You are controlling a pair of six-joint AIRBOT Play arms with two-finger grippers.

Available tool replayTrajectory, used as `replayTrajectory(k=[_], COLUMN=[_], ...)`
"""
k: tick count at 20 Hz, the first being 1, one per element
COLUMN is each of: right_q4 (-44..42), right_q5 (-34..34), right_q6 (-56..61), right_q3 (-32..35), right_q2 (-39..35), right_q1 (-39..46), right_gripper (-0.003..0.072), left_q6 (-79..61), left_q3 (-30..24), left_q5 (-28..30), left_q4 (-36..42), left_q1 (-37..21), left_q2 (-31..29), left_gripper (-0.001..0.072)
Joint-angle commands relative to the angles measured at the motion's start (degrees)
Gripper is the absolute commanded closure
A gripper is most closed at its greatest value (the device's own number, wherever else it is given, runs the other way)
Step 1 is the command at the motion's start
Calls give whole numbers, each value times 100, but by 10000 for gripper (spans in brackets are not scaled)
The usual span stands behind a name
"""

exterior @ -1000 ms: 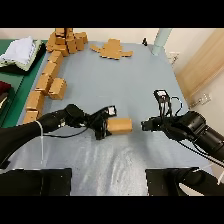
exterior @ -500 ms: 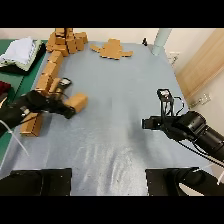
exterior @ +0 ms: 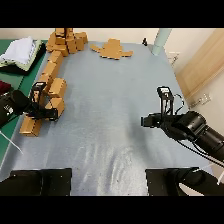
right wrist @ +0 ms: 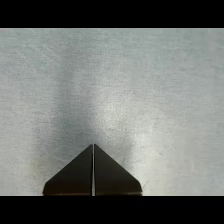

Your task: Fold the box.

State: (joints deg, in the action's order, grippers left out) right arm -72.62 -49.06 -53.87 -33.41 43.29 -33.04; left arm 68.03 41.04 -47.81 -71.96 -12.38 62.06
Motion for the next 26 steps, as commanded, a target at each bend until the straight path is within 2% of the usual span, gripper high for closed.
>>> replayTrajectory(k=[1, 6, 16, 22, 26], right_q4=[87, 315, 328, 278, 232], right_q5=[66, 221, 426, 426, 424], right_q6=[-13, -13, -11, -11, -11], right_q3=[-7, -7, -7, -7, -7], right_q2=[-2, -2, 28, 367, 494], right_q1=[2, 13, 13, 13, 13], right_gripper=[675, 675, 675, 676, 676], left_q6=[380, 380, 380, 354, 356], left_q3=[7, 118, 1504, 1574, 1574], left_q5=[444, 1375, 1482, 1777, 1768], left_q4=[-177, -153, 39, 37, 42], left_q1=[-44, -44, -44, -17, -17], left_q2=[-2, 297, 1965, 2057, 2057], left_gripper=[189, 189, 189, 188, 189])
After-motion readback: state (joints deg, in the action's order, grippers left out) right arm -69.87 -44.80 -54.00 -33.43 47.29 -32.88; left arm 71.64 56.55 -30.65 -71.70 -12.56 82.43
